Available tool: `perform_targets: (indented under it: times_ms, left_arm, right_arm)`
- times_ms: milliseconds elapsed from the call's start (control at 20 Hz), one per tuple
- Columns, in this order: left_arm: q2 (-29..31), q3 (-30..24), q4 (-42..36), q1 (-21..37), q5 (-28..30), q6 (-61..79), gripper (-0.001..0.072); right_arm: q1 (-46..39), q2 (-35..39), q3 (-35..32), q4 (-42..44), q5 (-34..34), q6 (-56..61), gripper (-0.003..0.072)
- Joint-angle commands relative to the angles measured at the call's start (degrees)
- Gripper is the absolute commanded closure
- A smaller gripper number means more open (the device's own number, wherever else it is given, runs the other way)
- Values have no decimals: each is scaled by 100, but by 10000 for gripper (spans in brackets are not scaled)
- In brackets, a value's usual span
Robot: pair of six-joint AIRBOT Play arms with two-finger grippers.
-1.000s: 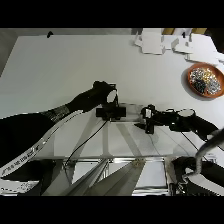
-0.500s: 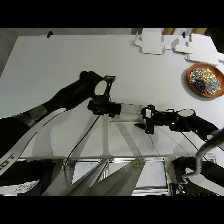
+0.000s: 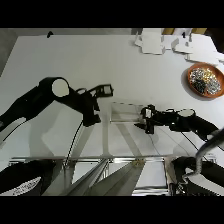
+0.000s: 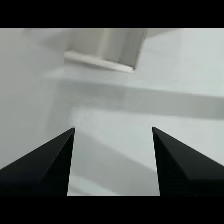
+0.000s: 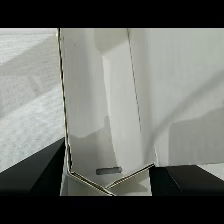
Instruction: Fold the box and place the chain.
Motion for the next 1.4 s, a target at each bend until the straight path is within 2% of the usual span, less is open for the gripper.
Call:
perform_targets:
  times_ms: [0,100,150,200,400,800,1350]
  left_arm:
    - [-87,-990,-1325,387,876,3939,190]
    - [-428,-1071,-1650,385,1132,4214,178]
    - [-584,-1071,-1893,374,1261,4245,104]
    - [-728,-1071,-2155,356,1438,4236,-5]
    - [-970,-1071,-2398,219,1663,4260,1]
    - [-979,-1071,-2894,114,1991,4494,-6]
    - [-1161,-1071,-2914,-72,2006,4732,-9]
  right_arm:
    - [2,-2,-2,0,0,-2,275]
    - [2,-2,-2,0,0,-2,275]
    - [0,-2,-2,0,0,-2,275]
    - [2,-2,-2,0,-2,-2,275]
    - [0,-2,-2,0,-2,-2,275]
    - [0,-2,-2,0,0,-2,275]
    - [0,-2,-2,0,0,-2,275]
